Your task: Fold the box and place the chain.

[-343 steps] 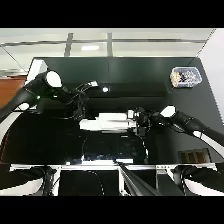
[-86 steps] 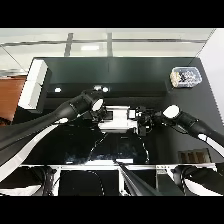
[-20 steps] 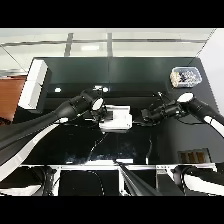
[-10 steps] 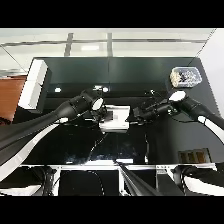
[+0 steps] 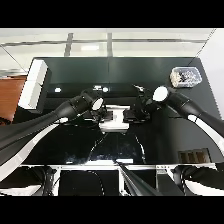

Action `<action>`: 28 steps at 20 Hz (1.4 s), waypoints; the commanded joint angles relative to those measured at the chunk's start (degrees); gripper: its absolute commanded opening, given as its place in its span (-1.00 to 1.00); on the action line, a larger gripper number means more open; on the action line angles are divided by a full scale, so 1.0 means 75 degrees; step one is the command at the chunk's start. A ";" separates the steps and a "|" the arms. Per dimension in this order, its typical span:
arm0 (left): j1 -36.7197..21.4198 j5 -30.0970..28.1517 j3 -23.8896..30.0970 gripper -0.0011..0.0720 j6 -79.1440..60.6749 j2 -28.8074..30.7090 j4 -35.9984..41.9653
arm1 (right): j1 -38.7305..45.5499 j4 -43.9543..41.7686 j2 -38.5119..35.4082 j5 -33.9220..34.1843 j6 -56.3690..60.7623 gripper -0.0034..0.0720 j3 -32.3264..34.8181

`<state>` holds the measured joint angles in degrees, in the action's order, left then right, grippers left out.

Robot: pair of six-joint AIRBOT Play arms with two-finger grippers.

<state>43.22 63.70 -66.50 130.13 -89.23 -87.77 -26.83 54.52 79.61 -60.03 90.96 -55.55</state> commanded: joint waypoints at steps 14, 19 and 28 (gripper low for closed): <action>-0.0017 -0.0023 0.0003 -0.90 -0.0012 -0.0003 -0.0029 | -0.1014 0.2343 0.0332 -0.0525 0.2340 0.06 -0.0752; -0.0017 -0.0023 0.0003 -0.90 -0.0012 -0.0003 -0.0032 | -0.1227 0.3002 0.0734 -0.0714 0.3191 0.06 -0.1183; -0.0017 -0.0029 0.0003 -0.90 -0.0012 -0.0006 -0.0032 | -0.1600 0.3850 0.1192 -0.1250 0.4517 0.06 -0.1638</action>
